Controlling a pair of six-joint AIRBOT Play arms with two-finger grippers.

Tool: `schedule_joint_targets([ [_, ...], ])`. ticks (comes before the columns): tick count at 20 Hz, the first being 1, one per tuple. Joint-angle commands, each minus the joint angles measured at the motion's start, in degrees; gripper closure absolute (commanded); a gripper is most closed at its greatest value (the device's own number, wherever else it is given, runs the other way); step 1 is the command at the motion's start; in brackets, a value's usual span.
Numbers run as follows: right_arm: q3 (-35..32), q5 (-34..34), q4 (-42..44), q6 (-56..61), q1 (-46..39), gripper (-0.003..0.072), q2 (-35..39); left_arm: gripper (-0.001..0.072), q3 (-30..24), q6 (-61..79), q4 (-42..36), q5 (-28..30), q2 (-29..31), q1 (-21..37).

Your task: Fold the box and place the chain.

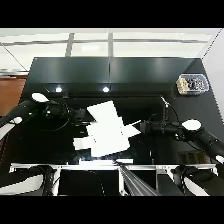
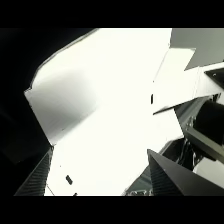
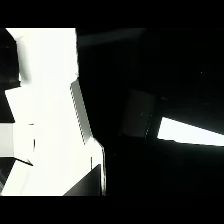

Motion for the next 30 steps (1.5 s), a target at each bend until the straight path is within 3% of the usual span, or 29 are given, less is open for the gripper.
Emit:
schedule_joint_targets([
  [1,-0.02,-0.48,-0.02,0.00,0.13,0.0670,0.07,0.0001,0.11,3.65,-0.46,-1.53,-3.91,-1.90],
  [4,-0.02,-0.42,0.00,0.00,0.13,0.0670,0.07,0.0001,0.11,4.74,-2.01,-1.33,-6.58,-2.43],
  [7,-0.02,-0.35,0.00,0.00,0.13,0.0671,0.07,0.0018,0.11,20.70,-10.12,-4.87,-7.65,-2.93],
  [9,-0.02,0.35,-0.17,-0.02,0.13,0.0671,0.07,0.0037,1.60,26.53,-9.75,-7.93,-7.69,-3.96],
  [13,-0.02,0.39,-0.66,-0.02,0.11,0.0671,0.07,0.0347,4.83,26.27,0.85,-8.28,-7.69,-6.14],
  [14,-0.02,0.35,-0.63,-0.02,0.13,0.0671,0.07,0.0384,4.87,26.51,1.68,-8.00,-7.69,-6.80],
  [15,-0.02,0.35,-0.63,0.00,0.13,0.0671,0.07,0.0509,4.96,26.84,2.64,-7.41,-7.69,-7.21],
  [16,0.00,0.35,-0.94,0.00,0.13,0.0671,0.07,0.0578,5.09,26.91,3.43,-6.95,-7.69,-7.58],
  [17,0.00,0.37,-1.55,0.00,0.13,0.0671,0.07,0.0597,5.11,27.78,3.52,-6.91,-7.69,-7.65],
  [18,0.00,0.26,-2.49,0.00,0.07,0.0670,0.07,0.0681,5.11,28.41,3.52,-6.88,-7.69,-7.63],
  [19,0.00,-0.11,-3.26,0.02,-0.39,0.0664,0.07,0.0681,5.11,29.49,3.52,-6.93,-7.69,-7.61],
  [20,0.24,0.07,-3.45,0.22,-1.73,0.0458,0.07,0.0682,5.18,29.75,3.54,-6.88,-7.65,-7.54],
  [21,1.03,1.42,-3.67,0.35,-3.85,0.0184,0.09,0.0683,5.33,29.90,4.09,-6.40,-7.54,-7.52],
  [22,3.23,4.26,-6.14,0.24,-6.75,0.0054,0.09,0.0684,5.97,29.99,6.64,-5.95,-7.37,-7.56],
  [25,15.32,15.78,-20.87,-2.99,-13.62,0.0056,0.09,0.0687,8.70,29.97,8.35,-5.51,-4.90,-7.67],
  [28,25.09,22.91,-34.82,-4.57,-13.90,0.0056,0.09,0.0687,9.16,36.33,6.23,-4.17,0.35,-10.62],
  [30,26.64,22.84,-38.56,-6.84,-12.96,0.0057,0.09,0.0686,9.14,39.67,7.48,2.91,3.15,-13.29],
])
